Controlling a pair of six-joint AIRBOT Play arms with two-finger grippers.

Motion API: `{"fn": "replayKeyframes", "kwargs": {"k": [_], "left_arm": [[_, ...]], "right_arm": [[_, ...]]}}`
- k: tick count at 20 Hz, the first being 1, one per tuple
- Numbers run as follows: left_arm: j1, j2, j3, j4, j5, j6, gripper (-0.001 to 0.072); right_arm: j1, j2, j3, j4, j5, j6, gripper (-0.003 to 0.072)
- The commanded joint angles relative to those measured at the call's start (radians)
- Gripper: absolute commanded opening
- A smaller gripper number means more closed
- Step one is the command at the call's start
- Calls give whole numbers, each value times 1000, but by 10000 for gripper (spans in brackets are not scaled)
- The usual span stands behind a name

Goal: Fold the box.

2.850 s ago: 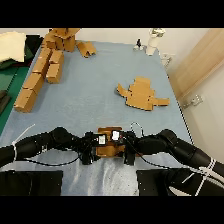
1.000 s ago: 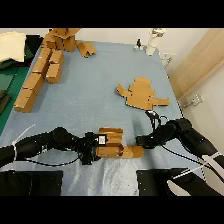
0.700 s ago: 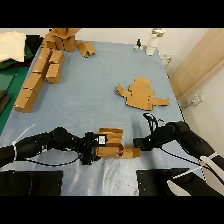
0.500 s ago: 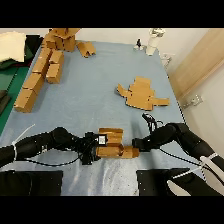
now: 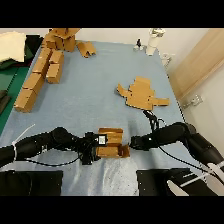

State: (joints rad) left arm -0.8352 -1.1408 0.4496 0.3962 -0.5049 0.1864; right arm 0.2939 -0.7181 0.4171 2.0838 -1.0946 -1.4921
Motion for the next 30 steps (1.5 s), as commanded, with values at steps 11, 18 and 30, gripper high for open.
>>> {"fn": "replayKeyframes", "kwargs": {"k": [11, 18, 30], "left_arm": [[0, 0, 0, 0, 0, 0, 560], [0, 0, 0, 0, 0, 0, 560], [0, 0, 0, 0, 0, 0, 560]], "right_arm": [[86, 44, 5, 90, -13, 18, 301], [96, 102, 56, -298, -67, 228, 185], [68, 21, -59, -287, -11, 270, 4]]}}
